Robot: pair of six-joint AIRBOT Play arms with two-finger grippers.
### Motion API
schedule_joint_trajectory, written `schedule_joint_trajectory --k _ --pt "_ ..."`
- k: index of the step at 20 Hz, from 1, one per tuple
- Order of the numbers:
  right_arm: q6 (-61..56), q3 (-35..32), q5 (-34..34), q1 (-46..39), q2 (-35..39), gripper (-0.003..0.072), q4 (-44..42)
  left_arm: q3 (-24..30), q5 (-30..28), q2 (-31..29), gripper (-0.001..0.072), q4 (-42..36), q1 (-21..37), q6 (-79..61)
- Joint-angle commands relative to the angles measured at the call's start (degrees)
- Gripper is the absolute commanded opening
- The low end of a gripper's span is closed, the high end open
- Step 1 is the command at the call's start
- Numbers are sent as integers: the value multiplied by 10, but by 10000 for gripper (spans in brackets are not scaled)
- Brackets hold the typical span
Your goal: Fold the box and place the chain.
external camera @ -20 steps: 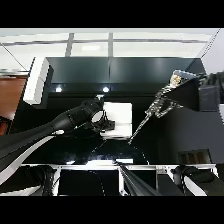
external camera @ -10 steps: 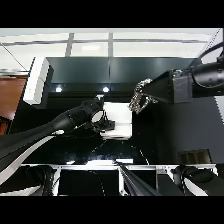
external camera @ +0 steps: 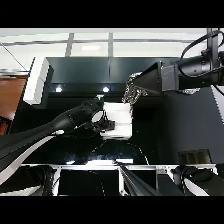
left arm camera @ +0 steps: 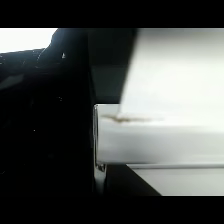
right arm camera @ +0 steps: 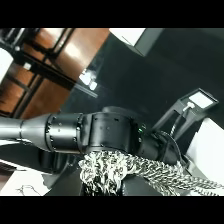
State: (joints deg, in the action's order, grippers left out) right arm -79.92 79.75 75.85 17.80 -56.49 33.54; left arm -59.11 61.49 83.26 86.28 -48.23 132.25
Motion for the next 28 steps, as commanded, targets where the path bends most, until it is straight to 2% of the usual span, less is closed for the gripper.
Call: schedule_joint_trajectory --k 1,8,14,21,28 --pt "11 0 -3 1 -2 13 -42 0 0 0 27 0 0 0" --pt "19 7 -2 1 -2 13 -65 0 0 0 27 0 0 0" --pt "19 7 57 1 -1 14 -65 0 0 0 27 0 0 0" --pt "20 29 63 -7 5 14 -92 0 0 0 27 0 0 0" --pt "6 14 73 39 4 13 22 0 0 0 27 0 0 0"
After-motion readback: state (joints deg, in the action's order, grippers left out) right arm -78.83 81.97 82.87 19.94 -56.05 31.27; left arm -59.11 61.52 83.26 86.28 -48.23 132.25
